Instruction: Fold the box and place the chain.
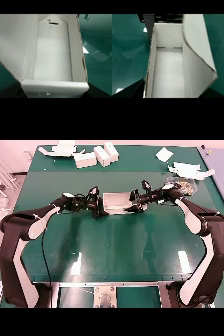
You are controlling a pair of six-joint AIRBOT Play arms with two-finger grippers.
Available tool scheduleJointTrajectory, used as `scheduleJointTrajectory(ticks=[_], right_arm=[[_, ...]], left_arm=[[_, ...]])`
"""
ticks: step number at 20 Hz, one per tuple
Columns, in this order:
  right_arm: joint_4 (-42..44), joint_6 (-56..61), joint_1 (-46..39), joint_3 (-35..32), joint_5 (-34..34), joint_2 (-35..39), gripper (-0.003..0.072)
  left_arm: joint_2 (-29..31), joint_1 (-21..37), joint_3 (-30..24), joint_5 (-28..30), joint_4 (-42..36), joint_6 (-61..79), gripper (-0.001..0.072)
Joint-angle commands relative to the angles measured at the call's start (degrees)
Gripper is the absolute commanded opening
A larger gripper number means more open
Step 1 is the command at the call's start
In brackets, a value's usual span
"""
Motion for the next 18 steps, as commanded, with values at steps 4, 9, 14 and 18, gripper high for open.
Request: scheduleJointTrajectory(ticks=[4, 9, 14, 18], right_arm=[[-7.34, 8.02, -1.16, 0.07, -0.15, 6.84, 0.0627], [-7.34, 14.47, -4.90, 0.07, 0.50, 13.38, 0.0627], [-6.95, 23.82, -5.46, 0.04, 8.17, 16.24, 0.0597], [-6.69, 24.63, -1.44, -0.39, 10.19, 16.20, 0.0009]], left_arm=[[0.00, -0.04, -0.02, -0.70, 0.31, 0.02, 0.0479], [0.00, -0.04, -0.02, -0.70, 0.31, 0.02, 0.0479], [0.00, -0.04, -0.02, -0.70, 0.31, 0.02, 0.0479], [0.00, -0.04, -0.02, -0.70, 0.28, 0.02, 0.0479]])
